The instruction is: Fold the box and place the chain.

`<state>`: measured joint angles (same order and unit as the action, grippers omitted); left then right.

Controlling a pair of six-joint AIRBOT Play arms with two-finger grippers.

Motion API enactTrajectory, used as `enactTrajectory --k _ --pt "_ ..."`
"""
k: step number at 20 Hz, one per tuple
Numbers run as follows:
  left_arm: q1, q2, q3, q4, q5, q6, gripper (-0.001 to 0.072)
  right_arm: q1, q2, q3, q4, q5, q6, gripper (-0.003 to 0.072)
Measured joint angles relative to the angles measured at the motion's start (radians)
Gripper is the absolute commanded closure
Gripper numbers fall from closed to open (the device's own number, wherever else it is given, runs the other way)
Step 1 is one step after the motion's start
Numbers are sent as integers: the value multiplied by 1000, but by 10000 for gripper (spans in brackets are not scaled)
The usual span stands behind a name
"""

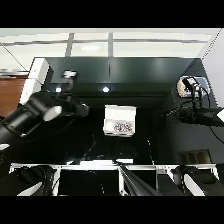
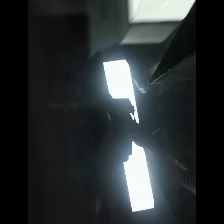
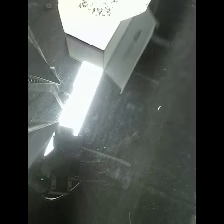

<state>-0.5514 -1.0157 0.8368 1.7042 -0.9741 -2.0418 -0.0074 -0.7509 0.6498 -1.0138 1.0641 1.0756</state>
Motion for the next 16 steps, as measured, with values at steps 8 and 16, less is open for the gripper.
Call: enactTrajectory --k 8,16 --pt "217 -47 -261 -957 107 1214 -8 0 0 -8 0 13 23 405" --pt "188 -157 -269 -1068 91 2090 -7 0 0 -40 7 20 51 406"
